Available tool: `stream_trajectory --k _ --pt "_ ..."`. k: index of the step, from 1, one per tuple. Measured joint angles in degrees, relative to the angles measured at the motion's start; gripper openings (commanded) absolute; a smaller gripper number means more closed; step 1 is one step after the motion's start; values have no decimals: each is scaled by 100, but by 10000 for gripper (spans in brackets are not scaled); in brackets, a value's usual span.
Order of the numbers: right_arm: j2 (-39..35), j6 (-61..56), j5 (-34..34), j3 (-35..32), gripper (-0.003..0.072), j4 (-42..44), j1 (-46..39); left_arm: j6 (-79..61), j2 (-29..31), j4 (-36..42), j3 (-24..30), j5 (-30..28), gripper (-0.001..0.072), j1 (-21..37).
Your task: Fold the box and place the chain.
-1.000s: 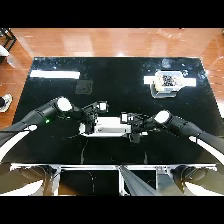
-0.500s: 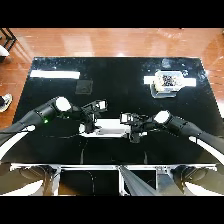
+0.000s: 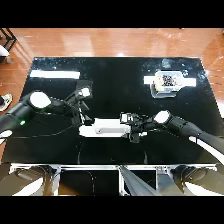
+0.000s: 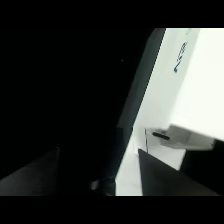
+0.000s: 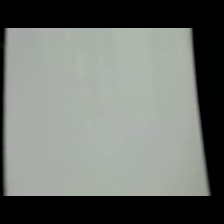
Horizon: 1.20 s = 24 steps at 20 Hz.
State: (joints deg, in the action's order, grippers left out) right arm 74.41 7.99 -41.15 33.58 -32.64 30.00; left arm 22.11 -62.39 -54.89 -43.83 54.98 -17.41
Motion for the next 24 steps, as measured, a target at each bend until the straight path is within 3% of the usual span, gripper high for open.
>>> stream_trajectory --k 1,2,7,10,13,20,24 --pt "0 0 -2 0 355 0 0 269 179 -17 0 214 82 138" --pt "0 0 -2 0 355 0 0 492 334 -37 0 442 21 260" --pt "0 2 0 0 355 0 0 1357 905 35 142 1773 19 535" --pt "0 2 2 0 355 0 0 1633 1099 509 549 1845 20 264" --pt "0 2 0 0 355 0 0 1554 1185 1311 975 1132 20 -190" --pt "0 2 2 0 355 0 0 1191 1034 2391 1276 -1722 22 -1073" --pt "0 2 2 0 355 0 0 1147 721 2500 1292 -2437 22 -1202"
